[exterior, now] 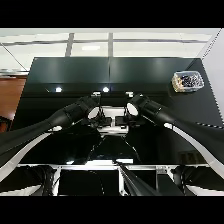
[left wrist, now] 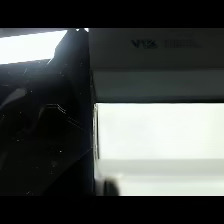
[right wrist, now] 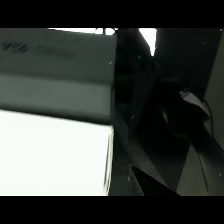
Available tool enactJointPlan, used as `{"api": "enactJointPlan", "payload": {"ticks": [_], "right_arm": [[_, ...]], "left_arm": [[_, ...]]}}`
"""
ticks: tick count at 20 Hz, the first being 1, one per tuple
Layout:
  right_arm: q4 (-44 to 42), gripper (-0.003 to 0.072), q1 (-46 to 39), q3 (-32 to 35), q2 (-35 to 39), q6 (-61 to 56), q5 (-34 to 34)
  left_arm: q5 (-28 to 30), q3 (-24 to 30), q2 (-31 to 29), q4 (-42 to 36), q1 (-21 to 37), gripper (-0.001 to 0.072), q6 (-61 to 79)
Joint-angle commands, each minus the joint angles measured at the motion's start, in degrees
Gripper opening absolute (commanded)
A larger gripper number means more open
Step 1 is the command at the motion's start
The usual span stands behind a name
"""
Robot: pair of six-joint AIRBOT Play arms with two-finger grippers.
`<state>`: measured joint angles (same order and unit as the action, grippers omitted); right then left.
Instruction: Fold the box and place the chain.
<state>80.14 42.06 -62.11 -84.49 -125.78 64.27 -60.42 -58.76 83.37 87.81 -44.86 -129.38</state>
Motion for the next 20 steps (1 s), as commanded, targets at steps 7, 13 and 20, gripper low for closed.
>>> {"api": "enactJointPlan", "payload": {"ticks": [7,13,20], "right_arm": [[-2.5,0.0374,-7.9,-0.4,19.2,15.7,7.2],[36.2,0.0374,-23.9,1.2,25.3,17.4,-3.2],[9.1,0.0706,-51.1,0.1,10.5,15.6,-29.6]], "left_arm": [[0.0,0.0,0.0,0.0,0.0,0.0025,-0.1],[0.0,0.0,0.0,0.0,0.0,0.0025,0.0],[0.0,0.0,0.0,0.0,0.0,0.0025,0.0]]}}
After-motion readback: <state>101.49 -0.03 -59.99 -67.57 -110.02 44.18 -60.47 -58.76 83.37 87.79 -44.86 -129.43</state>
